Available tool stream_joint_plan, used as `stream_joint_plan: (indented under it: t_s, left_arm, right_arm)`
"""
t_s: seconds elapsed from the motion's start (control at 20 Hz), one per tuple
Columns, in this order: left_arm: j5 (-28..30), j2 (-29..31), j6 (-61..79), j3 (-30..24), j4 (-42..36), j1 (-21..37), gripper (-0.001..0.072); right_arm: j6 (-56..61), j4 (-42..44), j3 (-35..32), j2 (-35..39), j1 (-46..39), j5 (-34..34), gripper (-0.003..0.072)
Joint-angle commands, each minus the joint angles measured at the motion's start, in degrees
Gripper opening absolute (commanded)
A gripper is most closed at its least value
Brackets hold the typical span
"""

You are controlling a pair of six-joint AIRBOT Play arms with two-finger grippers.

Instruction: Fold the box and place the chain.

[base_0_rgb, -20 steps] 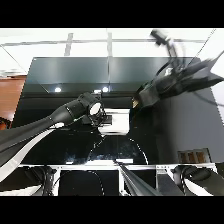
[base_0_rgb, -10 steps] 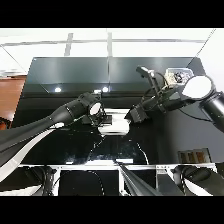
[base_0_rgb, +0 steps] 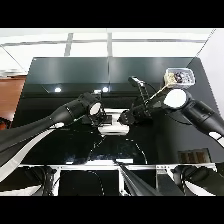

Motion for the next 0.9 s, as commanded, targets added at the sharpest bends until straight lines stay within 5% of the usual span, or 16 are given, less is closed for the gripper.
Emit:
stream_joint_plan:
  t_s: [0.0, 0.1, 0.2, 0.45, 0.7, 0.85]
  left_arm:
    - [0.00, -0.04, 0.00, 0.04, 0.00, 0.02, 0.0031]
    - [0.02, -0.04, 0.00, 0.04, 0.00, 0.02, 0.0031]
    - [0.02, -0.04, 0.00, 0.04, 0.00, 0.02, 0.0031]
    - [0.02, -0.04, 0.00, 0.04, 0.00, 0.02, 0.0031]
    - [0.02, -0.04, 0.00, 0.04, 0.00, 0.02, 0.0031]
    - [0.00, -0.04, 0.00, 0.04, 0.00, 0.02, 0.0031]
  right_arm:
    - [1.25, -0.66, -0.20, -1.36, 0.63, -3.28, 0.0019]
    - [1.53, -0.66, -0.20, -1.36, 0.63, -3.26, 0.0027]
    - [1.68, -0.68, -0.20, -1.36, 0.63, -3.43, 0.0306]
    - [1.64, -1.31, -0.07, -1.01, -1.84, -0.92, 0.0312]
    - [1.64, -8.76, 0.22, 3.19, -16.48, 5.49, 0.0313]
    - [2.69, -21.14, -1.16, 3.13, -23.71, -3.43, 0.0312]
